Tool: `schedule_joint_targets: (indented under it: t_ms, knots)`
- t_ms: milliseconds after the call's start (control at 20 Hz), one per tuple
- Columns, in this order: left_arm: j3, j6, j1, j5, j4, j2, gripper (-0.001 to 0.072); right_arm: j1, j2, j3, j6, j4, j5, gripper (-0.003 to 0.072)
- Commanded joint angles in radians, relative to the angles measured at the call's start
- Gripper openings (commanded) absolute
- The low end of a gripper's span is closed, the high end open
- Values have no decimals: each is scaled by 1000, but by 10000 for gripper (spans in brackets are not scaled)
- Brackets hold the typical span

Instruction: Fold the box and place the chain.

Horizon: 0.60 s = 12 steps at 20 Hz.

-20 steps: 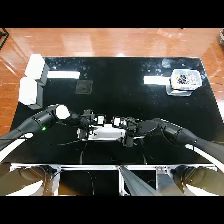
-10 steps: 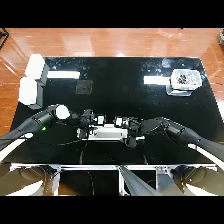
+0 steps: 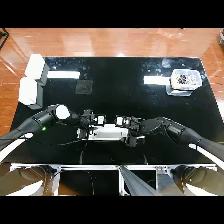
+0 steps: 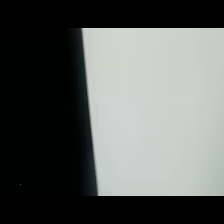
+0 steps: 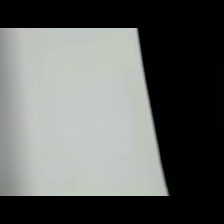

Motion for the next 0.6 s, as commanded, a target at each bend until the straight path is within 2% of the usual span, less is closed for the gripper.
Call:
schedule_joint_targets:
  t_ms: [0,550]
  knots:
    - [0,2,0,2,0,0,18,6,-1,0,0,3,19,613]
    - [0,2,0,2,0,0,18,42,-3,0,0,-3,27,603]
